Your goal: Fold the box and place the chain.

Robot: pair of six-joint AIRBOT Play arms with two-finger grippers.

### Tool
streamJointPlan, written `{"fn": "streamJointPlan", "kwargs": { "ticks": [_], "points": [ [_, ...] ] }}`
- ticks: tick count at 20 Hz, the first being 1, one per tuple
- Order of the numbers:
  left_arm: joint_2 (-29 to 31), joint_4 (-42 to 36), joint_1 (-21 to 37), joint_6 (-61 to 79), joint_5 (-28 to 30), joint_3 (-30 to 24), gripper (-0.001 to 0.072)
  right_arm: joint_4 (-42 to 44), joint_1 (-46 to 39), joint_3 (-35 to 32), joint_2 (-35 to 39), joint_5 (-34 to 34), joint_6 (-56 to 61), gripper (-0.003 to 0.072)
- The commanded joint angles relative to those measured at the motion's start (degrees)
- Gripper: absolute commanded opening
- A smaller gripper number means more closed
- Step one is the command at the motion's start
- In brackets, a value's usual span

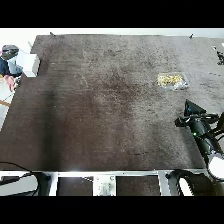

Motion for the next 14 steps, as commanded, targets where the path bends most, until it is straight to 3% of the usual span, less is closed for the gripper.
{"fn": "streamJointPlan", "kwargs": {
  "ticks": [1, 7, 10, 14],
  "points": [
    [8.55, 0.26, -2.78, 3.67, 9.79, -13.81, 0.0004, 0.0, 0.02, 0.0, 0.02, -0.02, 0.0, 0.0012],
    [29.7, -7.5, -8.02, 12.76, 26.05, -47.36, 0.0004, 0.0, 0.02, 0.0, 0.02, -0.02, 0.0, 0.0012],
    [40.74, -9.01, -9.66, 12.5, 28.87, -61.22, 0.0004, 0.0, 0.02, 0.0, 0.02, -0.02, 0.0, 0.0012],
    [56.74, -13.7, -10.34, 12.37, 30.49, -75.32, 0.0004, 0.0, 0.02, 0.0, 0.02, -0.02, 0.0, 0.0012]
  ]
}}
